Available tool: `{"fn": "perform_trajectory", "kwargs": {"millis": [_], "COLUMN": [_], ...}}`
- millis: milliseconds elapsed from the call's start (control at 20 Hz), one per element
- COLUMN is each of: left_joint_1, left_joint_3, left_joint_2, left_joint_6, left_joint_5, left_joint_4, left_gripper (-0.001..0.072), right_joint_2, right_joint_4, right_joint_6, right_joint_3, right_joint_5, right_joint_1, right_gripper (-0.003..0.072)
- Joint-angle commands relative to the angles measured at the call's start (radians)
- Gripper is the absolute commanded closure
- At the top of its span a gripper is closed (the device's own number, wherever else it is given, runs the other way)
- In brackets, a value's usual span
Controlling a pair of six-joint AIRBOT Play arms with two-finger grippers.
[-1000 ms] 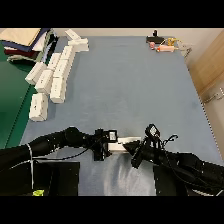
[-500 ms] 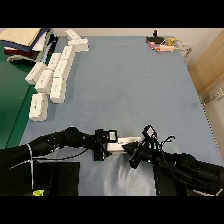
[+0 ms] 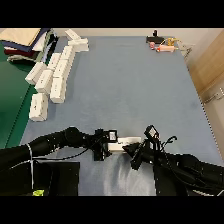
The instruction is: Fold the box.
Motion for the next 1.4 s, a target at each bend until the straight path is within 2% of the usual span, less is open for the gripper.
{"fn": "perform_trajectory", "kwargs": {"millis": [0,350,450,550,700,850,950,1200,1350], "left_joint_1": [0.0,0.0,0.0,0.0,0.0,0.0,0.001,0.012,0.099], "left_joint_3": [0.0,0.0,0.0,0.0,0.0,0.0,0.0,0.002,0.001], "left_joint_2": [0.001,0.001,0.001,0.001,0.001,0.001,0.001,0.022,0.097], "left_joint_6": [0.0,0.0,0.0,0.0,0.0,0.0,0.0,-0.097,-0.193], "left_joint_5": [0.0,0.0,0.0,0.0,0.0,0.001,0.011,0.07,0.055], "left_joint_4": [0.0,0.0,0.0,0.0,0.0,0.0,0.0,0.013,0.016], "left_gripper": [0.0189,0.0189,0.0189,0.0189,0.0189,0.0189,0.0189,0.0189,0.0189], "right_joint_2": [0.043,0.042,0.042,0.03,-0.031,-0.129,-0.188,-0.227,-0.227], "right_joint_4": [0.0,0.001,0.0,-0.004,-0.089,-0.227,-0.277,-0.269,-0.27], "right_joint_6": [0.0,0.0,0.0,0.0,0.016,0.19,0.268,0.269,0.269], "right_joint_3": [0.002,0.002,0.026,0.082,0.209,0.337,0.402,0.434,0.434], "right_joint_5": [0.028,0.02,-0.054,-0.19,-0.457,-0.706,-0.811,-0.805,-0.818], "right_joint_1": [-0.001,-0.018,-0.07,-0.156,-0.334,-0.509,-0.589,-0.626,-0.626], "right_gripper": [0.0682,0.0683,0.0683,0.0683,0.0683,0.0683,0.0683,0.0682,0.0682]}}
